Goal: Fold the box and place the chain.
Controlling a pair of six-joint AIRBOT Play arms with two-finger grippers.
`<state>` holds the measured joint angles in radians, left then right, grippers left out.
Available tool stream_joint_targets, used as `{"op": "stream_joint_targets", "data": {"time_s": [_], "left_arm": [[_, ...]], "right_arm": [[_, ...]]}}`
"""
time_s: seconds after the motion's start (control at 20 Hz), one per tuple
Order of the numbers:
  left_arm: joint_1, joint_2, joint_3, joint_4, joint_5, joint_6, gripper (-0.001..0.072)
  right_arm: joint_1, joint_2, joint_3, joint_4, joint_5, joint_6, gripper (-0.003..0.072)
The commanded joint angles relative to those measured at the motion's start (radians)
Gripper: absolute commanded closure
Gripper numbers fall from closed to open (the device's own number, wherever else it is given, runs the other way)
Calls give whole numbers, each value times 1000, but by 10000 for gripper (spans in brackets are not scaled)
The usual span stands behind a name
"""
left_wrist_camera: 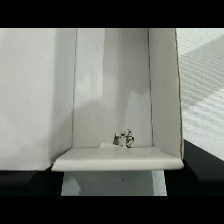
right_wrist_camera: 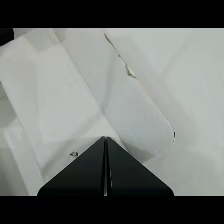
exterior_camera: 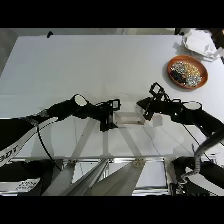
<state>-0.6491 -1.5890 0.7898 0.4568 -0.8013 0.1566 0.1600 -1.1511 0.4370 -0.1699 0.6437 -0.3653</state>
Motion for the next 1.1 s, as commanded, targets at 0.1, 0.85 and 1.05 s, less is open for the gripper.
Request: {"op": "stream_joint_targets", "data": {"time_s": [0.1,0.85,1.05], "left_arm": [[-1,1,0,0,0,0,300],[-1,1,0,0,0,0,300],[-1,1,-1,0,0,0,300]], "right_arm": [[0,-40,0,-137,16,2,667],[0,100,2,-9,108,-11,669],[0,211,2,-79,108,-10,669]]}}
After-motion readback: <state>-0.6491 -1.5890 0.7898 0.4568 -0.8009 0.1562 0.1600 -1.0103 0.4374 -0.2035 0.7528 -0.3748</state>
